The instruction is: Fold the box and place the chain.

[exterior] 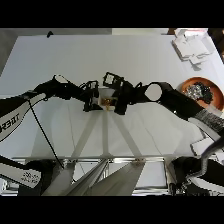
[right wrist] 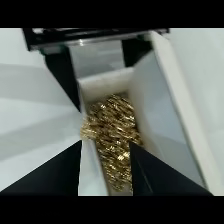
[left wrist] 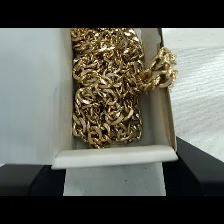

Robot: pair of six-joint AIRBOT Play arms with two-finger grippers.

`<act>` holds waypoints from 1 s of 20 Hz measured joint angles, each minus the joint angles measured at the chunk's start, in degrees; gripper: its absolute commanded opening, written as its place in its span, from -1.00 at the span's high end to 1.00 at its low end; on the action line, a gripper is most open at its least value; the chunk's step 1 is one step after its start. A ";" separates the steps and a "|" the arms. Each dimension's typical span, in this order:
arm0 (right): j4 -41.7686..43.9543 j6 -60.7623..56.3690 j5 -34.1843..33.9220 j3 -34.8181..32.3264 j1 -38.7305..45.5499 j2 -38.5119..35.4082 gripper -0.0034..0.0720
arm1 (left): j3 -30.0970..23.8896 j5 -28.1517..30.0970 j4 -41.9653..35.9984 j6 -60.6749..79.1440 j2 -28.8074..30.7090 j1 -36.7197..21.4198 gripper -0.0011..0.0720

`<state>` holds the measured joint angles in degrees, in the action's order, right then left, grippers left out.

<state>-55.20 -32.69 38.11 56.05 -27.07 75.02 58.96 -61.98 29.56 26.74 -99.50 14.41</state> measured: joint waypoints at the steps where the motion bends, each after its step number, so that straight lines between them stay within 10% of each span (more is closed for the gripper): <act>1: -0.83 -2.43 0.17 0.00 -1.29 -0.28 0.20 | 0.00 0.00 0.00 0.00 0.00 0.00 0.21; 20: -27.54 -78.18 -14.25 -7.76 -15.85 1.05 0.20 | 0.00 0.00 0.00 0.00 0.00 0.00 0.21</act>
